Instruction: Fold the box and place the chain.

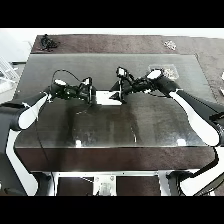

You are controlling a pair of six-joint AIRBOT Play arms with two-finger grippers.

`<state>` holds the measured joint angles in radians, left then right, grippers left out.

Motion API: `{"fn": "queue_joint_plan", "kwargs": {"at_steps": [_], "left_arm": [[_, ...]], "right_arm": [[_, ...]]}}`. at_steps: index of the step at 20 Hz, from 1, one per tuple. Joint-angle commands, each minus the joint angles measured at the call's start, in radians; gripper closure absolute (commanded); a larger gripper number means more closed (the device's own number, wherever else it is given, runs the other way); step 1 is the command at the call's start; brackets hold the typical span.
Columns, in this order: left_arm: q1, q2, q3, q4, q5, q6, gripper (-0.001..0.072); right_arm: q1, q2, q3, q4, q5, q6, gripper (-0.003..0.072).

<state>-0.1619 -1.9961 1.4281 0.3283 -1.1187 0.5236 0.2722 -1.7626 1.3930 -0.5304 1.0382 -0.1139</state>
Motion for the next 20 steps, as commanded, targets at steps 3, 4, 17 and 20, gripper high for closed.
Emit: {"fn": "queue_joint_plan", "kwargs": {"at_steps": [3,4,17,20], "left_arm": [[0.0,0.001,0.0,0.0,0.0,0.0,0.0293],[0.0,0.001,0.0,0.0,0.0,0.0,0.0293],[0.0,0.001,0.0,0.0,0.0,0.0,0.0293],[0.0,0.001,0.0,0.0,0.0,0.0,0.0293]], "right_arm": [[0.001,-0.001,-0.001,-0.004,0.018,-0.005,0.0306],[0.001,-0.001,-0.001,-0.004,0.017,-0.018,0.0308],[-0.008,0.002,0.001,-0.005,0.095,-0.029,0.0321],[-0.016,0.002,0.001,-0.004,0.126,-0.029,0.0417]]}}
